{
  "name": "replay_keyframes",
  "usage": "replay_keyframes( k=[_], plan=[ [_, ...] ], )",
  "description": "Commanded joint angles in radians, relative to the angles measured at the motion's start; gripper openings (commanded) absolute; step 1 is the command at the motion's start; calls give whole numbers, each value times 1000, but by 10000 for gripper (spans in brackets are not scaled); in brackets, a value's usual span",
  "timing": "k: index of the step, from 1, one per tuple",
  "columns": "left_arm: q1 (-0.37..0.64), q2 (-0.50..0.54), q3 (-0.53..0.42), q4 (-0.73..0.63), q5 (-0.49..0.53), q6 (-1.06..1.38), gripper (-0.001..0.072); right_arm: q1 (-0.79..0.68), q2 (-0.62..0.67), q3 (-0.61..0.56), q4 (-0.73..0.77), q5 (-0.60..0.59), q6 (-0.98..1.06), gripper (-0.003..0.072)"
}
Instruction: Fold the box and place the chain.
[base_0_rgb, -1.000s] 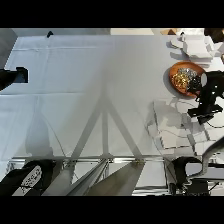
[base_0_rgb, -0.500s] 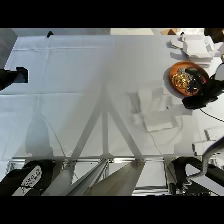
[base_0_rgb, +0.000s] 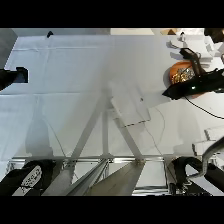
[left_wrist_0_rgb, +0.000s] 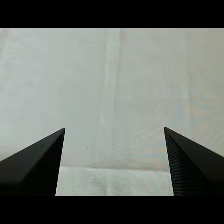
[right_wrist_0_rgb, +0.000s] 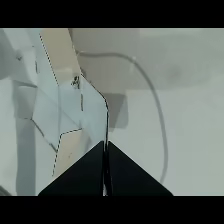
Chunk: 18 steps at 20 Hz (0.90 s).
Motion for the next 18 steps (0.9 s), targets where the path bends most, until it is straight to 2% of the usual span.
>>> replay_keyframes(
  k=[1, 4, 7, 10, 12, 13, 14, 15, 18],
  plan=[
    [-1, 1, 1, 0, 0, 0, 697, 99, 3, -59, 107, -160, -77, 6],
    [-1, 1, 1, 0, 0, 0, 697, 178, 3, -170, 198, -356, -99, 6],
    [-1, 1, 1, 0, 0, 0, 697, 192, 3, -312, 295, -512, -86, 6],
    [-1, 1, 1, 0, 0, 0, 697, 192, 3, -411, 309, -591, 3, 7],
    [-1, 1, 1, 0, 0, 0, 697, 192, 3, -420, 312, -593, 37, 21],
    [-1, 1, 1, 0, 0, 0, 697, 192, 3, -420, 336, -593, 42, 147],
    [-1, 1, 1, 0, 0, 0, 697, 192, 3, -418, 361, -595, 42, 351],
    [-1, 1, 1, 0, 0, 0, 697, 192, 3, -407, 364, -595, 42, 461],
    [-1, 1, 1, 0, 0, 0, 697, 191, -2, -336, 277, -568, 100, 462]
  ],
)
